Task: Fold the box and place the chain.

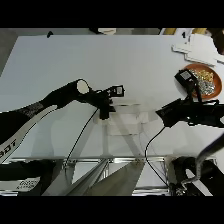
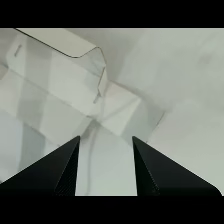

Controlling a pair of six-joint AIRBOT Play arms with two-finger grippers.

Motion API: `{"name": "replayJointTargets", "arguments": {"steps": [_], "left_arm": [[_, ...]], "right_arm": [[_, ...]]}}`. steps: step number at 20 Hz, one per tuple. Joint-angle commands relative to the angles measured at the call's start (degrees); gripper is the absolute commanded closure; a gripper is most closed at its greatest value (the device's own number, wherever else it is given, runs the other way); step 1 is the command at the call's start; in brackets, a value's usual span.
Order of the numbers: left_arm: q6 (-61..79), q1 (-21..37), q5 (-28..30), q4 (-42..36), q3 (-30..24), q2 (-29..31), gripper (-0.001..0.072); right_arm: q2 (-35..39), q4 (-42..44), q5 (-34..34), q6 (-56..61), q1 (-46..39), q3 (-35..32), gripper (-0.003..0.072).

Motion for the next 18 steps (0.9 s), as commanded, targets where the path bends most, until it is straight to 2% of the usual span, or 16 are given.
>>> {"name": "replayJointTargets", "arguments": {"steps": [1, 8, 9, 10, 11, 15, 18], "left_arm": [[0.0, 0.0, -0.2, 0.0, 0.0, 0.0, 0.0699], [0.0, 0.0, -0.2, 0.0, 0.0, 0.0, 0.0699], [0.0, 0.0, -0.2, 0.0, 0.0, 0.0, 0.0699], [0.0, 0.0, -0.2, 0.0, 0.0, 0.0, 0.0699], [0.0, 0.0, -0.2, 0.0, 0.0, 0.0, 0.0699], [0.0, 0.0, -0.2, 0.0, 0.0, 0.0, 0.0699], [0.0, 0.0, -0.2, 0.0, 0.0, 0.0, 0.0699]], "right_arm": [[0.0, 0.0, 0.1, 0.0, 0.0, 0.0, 0.0324], [0.0, 0.9, 2.6, -3.5, 0.0, 0.0, 0.0330], [0.0, 1.8, 4.1, -5.4, 0.0, 0.0, 0.0416], [0.0, 3.0, 5.9, -7.4, 0.0, 0.0, 0.0569], [0.0, 4.3, 7.2, -9.7, 0.0, -0.2, 0.0668], [0.0, 12.5, 10.3, -19.1, 0.0, -3.8, 0.0666], [-0.1, 20.0, 10.0, -35.2, 0.1, -9.6, 0.0666]]}}
